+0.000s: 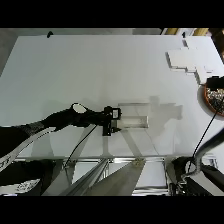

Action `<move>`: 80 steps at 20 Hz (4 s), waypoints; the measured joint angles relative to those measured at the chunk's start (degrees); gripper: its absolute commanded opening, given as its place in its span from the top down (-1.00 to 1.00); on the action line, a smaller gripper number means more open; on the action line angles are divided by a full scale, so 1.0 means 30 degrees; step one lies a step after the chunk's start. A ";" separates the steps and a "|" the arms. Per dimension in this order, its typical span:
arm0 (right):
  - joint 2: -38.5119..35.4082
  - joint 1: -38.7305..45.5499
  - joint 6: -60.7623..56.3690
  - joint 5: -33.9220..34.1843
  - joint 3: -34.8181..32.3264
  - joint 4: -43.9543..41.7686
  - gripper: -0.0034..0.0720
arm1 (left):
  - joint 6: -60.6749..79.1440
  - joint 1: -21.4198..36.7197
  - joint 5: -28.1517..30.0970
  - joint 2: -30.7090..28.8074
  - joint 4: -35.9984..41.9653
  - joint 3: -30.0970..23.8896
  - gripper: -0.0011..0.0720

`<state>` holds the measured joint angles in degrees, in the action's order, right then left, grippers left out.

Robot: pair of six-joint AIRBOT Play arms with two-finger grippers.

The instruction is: Fold the box and place the chain.

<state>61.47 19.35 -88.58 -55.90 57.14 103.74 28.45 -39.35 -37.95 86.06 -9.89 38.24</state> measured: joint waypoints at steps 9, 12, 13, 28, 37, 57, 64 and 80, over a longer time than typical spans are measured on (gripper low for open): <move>0.4656 0.5982 0.0393 0.2127 0.0058 -0.0933 0.28 | -0.0007 0.0000 0.0000 0.0000 0.0000 -0.0007 0.94; 0.5661 0.6426 0.1406 0.2586 0.0058 -0.2018 0.28 | -0.0007 0.0000 0.0000 0.0000 0.0000 0.0000 0.94; 0.5887 0.6492 0.1588 0.2739 0.0058 -0.2244 0.27 | -0.0007 0.0000 0.0000 0.0000 0.0000 0.0000 0.94; 0.7096 0.6652 0.2018 0.3621 0.0058 -0.3220 0.50 | -0.0007 0.0000 0.0000 0.0000 0.0000 0.0000 0.94; 0.7162 0.6652 0.1260 0.3883 0.0058 -0.3220 0.86 | -0.0007 0.0000 0.0000 0.0000 0.0000 0.0000 0.94; 0.6229 0.6666 0.2324 0.1450 0.0058 -0.2266 0.44 | -0.0007 0.0000 -0.0007 0.0000 0.0000 0.0000 0.94; 0.7133 0.6666 0.2681 0.2055 0.0066 -0.2164 0.61 | -0.0007 0.0000 -0.0007 0.0000 0.0000 0.0000 0.94; 0.5858 0.6659 0.2718 0.1953 0.0058 -0.2353 0.85 | -0.0007 0.0000 -0.0007 0.0000 0.0000 0.0000 0.94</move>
<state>79.05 39.33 -80.42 -50.04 57.32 96.68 28.42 -39.35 -37.98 86.06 -9.89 38.24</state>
